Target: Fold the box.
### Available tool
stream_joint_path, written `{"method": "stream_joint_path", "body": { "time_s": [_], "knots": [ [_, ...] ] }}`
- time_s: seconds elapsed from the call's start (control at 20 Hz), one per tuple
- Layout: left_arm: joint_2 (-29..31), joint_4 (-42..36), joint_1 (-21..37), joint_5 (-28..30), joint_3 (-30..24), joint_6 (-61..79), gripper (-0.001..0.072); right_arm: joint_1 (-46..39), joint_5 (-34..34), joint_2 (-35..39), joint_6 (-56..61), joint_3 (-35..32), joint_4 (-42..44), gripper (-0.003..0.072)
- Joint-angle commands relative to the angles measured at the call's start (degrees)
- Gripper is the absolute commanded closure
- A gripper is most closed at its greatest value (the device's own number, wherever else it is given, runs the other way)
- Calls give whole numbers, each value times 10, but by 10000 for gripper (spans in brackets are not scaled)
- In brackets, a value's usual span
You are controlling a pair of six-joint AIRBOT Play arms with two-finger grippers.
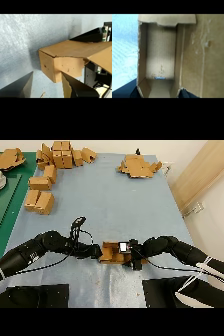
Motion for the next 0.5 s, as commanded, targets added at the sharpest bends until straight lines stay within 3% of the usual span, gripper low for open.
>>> {"method": "stream_joint_path", "body": {
  "time_s": [0.0, 0.45],
  "knots": [
    [-5, -1, -7, 6, 3, -5, 166, 0, 0, 0, 0, 0, 0, 192],
    [-9, -1, -7, 15, 16, -24, 165, 0, 0, 0, 0, 0, 0, 192]
  ]
}}
